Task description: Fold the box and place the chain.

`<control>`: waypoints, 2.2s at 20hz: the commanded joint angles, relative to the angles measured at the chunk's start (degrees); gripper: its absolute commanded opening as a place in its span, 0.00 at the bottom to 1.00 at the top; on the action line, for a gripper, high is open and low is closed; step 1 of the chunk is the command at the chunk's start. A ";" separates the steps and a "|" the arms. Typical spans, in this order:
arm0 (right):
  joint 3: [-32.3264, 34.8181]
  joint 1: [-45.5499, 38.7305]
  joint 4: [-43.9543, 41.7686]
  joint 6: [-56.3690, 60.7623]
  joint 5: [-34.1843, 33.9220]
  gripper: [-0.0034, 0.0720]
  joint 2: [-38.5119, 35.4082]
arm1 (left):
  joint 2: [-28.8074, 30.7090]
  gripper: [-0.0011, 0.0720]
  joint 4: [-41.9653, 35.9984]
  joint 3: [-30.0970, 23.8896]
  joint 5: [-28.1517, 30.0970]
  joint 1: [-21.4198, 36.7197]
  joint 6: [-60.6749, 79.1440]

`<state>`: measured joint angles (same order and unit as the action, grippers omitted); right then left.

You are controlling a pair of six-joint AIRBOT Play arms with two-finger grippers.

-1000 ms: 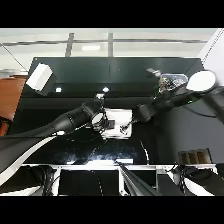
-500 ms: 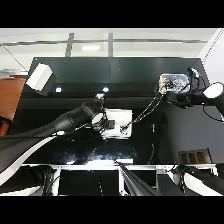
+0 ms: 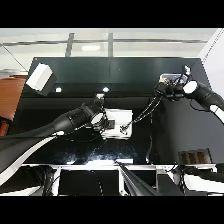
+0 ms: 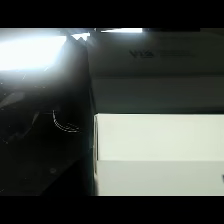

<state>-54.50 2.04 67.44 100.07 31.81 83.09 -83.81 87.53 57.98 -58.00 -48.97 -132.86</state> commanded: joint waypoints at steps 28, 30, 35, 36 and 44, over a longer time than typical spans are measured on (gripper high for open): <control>-28.72 -0.37 -0.15 -14.51 25.35 0.08 -34.10 | 0.00 0.06 0.02 -0.02 -0.39 0.04 0.48; -33.07 -0.37 -2.84 -15.74 29.66 0.08 -34.10 | 0.00 0.06 0.02 -0.02 -0.42 0.04 0.48; -35.23 -0.11 -16.83 -19.37 40.70 0.08 -34.12 | 0.00 0.06 0.04 -0.02 -0.33 0.04 0.46; -35.23 0.81 -16.87 -19.37 41.90 0.08 -34.12 | 0.00 0.06 0.04 -0.02 -0.35 0.04 0.46; -35.23 12.04 -22.53 -19.78 40.72 0.08 -34.05 | 0.00 0.06 0.04 -0.02 -0.35 0.04 0.48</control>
<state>-89.60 10.28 47.24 80.58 72.51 49.01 -83.81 87.55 57.98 -58.30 -48.95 -132.40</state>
